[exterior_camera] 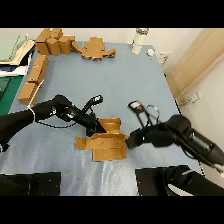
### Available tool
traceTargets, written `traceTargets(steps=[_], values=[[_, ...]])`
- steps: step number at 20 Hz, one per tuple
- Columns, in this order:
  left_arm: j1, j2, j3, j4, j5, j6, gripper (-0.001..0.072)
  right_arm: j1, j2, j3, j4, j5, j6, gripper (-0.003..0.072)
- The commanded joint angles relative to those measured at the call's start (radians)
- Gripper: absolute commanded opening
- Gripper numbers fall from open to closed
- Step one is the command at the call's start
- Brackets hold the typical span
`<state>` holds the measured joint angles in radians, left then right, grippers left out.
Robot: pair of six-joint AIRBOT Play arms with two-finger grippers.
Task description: Fold the box.
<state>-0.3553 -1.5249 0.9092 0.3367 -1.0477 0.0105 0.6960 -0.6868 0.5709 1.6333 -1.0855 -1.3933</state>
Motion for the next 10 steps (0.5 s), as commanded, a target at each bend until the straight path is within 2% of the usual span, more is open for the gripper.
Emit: traceTargets(steps=[1,2,3,4,5,8,10], values=[[0.0,0.0,0.0,0.0,0.0,0.0,0.0012,0.21,0.081,-0.089,0.046,0.055,-0.289,0.0005],[0.0,0.0,0.0,0.0,0.0,0.0,0.0012,0.265,0.093,-0.1,0.057,0.06,-0.381,0.0035],[0.0,0.0,0.0,0.0,0.0,0.0,0.0013,0.304,0.094,-0.107,0.048,0.068,-0.423,0.0208],[0.0,0.0,0.0,0.0,0.0,0.0,0.0012,0.332,0.09,-0.115,0.021,0.087,-0.466,0.0442],[0.0,0.0,0.0,0.0,0.0,0.0,0.0013,0.345,0.08,-0.121,-0.002,0.109,-0.505,0.0532],[0.0,0.0,0.0,0.0,0.0,0.0,0.0012,0.347,0.021,-0.127,-0.051,0.175,-0.557,0.0538],[0.0,0.0,0.0,0.0,0.0,0.0,0.0013,0.347,-0.027,-0.127,-0.027,0.195,-0.578,0.0538]])
